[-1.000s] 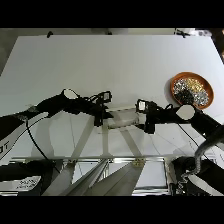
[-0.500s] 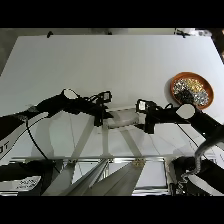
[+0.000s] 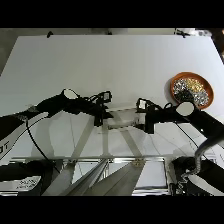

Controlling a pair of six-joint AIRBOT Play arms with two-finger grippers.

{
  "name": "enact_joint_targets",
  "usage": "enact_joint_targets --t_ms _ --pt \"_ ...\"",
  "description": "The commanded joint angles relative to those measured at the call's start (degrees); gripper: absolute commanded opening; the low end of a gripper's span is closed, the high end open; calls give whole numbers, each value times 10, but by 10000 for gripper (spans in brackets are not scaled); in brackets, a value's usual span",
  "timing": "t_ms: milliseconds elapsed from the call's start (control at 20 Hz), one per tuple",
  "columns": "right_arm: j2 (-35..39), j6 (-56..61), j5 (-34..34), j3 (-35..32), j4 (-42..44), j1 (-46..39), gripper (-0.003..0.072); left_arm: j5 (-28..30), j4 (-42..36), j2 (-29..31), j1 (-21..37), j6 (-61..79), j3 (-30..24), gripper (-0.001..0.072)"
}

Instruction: Fold the box and place the chain.

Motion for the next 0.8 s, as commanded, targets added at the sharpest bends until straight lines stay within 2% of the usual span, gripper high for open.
enact_joint_targets --t_ms 0,750 --pt "-1 -5 22 11 0 -6 693 0 0 0 0 0 0 12" --pt "-11 -17 14 26 4 -8 693 0 0 0 0 0 0 12"
